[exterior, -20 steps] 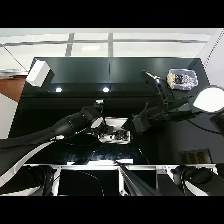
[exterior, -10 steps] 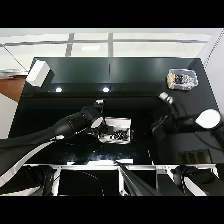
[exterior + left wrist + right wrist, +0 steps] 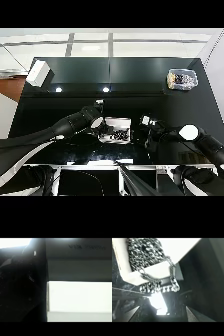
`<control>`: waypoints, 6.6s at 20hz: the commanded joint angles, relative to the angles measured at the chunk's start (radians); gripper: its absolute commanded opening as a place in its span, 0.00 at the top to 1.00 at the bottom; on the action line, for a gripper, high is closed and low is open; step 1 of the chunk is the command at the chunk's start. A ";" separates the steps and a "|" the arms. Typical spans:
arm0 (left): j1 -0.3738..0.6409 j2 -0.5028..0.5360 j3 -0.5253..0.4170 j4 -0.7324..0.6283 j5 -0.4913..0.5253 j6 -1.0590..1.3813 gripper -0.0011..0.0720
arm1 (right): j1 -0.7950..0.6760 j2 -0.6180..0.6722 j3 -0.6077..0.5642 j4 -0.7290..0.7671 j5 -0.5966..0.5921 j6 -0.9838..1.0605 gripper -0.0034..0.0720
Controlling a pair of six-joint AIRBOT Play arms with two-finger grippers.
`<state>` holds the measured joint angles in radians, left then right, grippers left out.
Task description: Fold the box and place the chain.
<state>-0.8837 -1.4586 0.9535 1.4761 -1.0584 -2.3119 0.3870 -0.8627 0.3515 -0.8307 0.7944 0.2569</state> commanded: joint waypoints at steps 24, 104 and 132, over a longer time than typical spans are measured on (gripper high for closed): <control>-0.001 0.000 0.000 0.003 -0.001 0.000 0.94 | 0.108 -0.171 -0.008 0.206 -0.107 -0.371 0.24; 0.648 0.467 -0.294 -0.703 0.012 1.921 0.01 | -0.269 0.134 0.313 0.168 0.299 0.469 0.33; 0.529 0.158 -0.336 -0.897 0.012 2.623 0.01 | -0.269 0.133 0.313 0.164 0.189 0.469 0.02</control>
<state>-0.3447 -1.2816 0.6174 0.5880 -1.0496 0.3080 0.1184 -0.7300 0.6636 -0.6670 0.9840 0.7261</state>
